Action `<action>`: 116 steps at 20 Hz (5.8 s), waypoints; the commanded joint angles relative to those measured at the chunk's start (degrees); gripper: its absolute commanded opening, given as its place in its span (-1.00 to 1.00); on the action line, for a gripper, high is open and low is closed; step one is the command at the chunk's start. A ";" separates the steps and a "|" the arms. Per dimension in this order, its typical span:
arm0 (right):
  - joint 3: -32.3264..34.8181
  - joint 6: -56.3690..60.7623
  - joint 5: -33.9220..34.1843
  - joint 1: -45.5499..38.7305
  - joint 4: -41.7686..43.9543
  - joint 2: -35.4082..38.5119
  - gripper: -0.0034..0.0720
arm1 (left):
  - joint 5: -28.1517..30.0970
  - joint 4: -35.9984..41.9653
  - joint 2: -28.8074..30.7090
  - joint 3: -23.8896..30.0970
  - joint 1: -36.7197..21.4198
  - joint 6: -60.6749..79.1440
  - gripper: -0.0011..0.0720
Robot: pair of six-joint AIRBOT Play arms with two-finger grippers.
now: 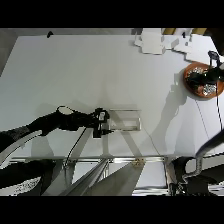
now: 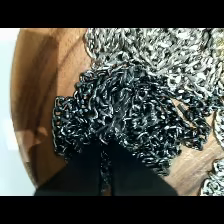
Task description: Fold the box and place the chain.
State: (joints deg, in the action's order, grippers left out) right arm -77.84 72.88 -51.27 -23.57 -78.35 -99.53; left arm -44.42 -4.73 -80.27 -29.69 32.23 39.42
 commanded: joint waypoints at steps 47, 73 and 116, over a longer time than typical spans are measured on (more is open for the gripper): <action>20.76 5.31 -15.02 61.96 17.53 55.93 -0.87 | 0.00 0.00 0.00 -0.04 0.00 0.00 -0.70; 34.53 1.62 -2.75 62.01 15.78 43.54 -0.56 | 0.00 -0.02 0.00 -0.04 0.00 0.00 -0.70; 36.44 11.34 -0.52 35.58 -4.39 36.52 -0.38 | 0.02 -0.02 0.00 -0.04 0.00 0.00 -0.70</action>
State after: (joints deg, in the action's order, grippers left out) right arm -42.46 83.88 -54.06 12.05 -82.19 -62.96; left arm -44.42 -4.73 -80.27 -29.69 32.23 39.42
